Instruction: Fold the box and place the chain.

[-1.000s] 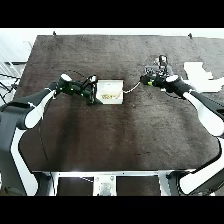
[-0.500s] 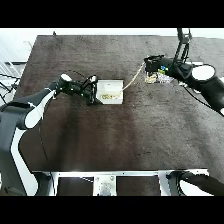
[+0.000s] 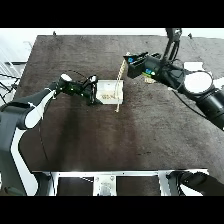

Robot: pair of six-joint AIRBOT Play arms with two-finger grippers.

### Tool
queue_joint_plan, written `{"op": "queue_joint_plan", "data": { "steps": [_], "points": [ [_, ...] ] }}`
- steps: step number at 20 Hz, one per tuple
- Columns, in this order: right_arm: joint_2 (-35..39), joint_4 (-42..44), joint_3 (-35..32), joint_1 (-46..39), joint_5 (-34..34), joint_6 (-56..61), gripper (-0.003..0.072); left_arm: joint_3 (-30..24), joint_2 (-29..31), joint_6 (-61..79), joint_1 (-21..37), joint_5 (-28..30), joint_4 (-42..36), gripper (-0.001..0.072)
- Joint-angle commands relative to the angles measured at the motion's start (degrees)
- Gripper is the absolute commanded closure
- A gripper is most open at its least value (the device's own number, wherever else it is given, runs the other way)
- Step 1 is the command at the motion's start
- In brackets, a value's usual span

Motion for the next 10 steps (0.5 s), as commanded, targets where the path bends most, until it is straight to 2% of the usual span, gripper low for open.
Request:
{"op": "queue_joint_plan", "data": {
  "steps": [1,4,10],
  "points": [
    [-1.4,-0.2,0.1,3.5,-6.4,-0.2,0.0678,0.0,0.0,0.0,0.0,0.0,0.0,0.0219],
    [-1.6,-0.1,0.9,4.0,-10.9,-0.2,0.0678,0.0,0.0,0.0,0.0,0.0,0.0,0.0219],
    [-2.3,-0.6,3.1,4.5,-11.3,-0.3,0.0678,0.0,0.0,0.0,0.0,0.0,0.0,0.0219]
  ]
}}
